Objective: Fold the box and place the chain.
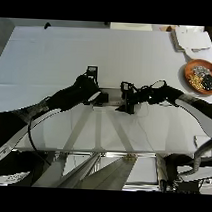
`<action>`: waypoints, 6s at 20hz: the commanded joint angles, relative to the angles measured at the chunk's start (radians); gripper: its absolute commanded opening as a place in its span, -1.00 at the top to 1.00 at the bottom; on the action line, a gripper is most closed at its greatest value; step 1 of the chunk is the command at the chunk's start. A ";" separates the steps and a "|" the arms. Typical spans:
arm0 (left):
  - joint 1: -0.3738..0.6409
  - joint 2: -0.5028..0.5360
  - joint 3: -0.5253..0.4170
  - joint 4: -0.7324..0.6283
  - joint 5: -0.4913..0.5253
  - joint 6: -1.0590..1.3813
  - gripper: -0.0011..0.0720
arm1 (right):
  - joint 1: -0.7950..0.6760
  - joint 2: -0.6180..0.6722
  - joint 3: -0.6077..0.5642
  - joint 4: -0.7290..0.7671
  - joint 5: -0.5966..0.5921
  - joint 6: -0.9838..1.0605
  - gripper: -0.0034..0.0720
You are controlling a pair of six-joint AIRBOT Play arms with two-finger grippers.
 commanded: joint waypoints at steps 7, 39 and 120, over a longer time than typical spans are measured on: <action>0.065 0.178 0.000 -0.024 -0.105 0.169 0.00 | 0.000 0.000 0.000 -0.001 0.000 0.000 -0.32; 0.677 0.139 -0.283 -1.103 0.006 2.617 -0.86 | 0.000 0.000 0.000 -0.002 0.000 0.000 -0.32; 0.529 -0.049 -0.378 -1.358 0.158 2.940 0.10 | 0.000 0.000 0.000 0.002 -0.003 0.000 -0.59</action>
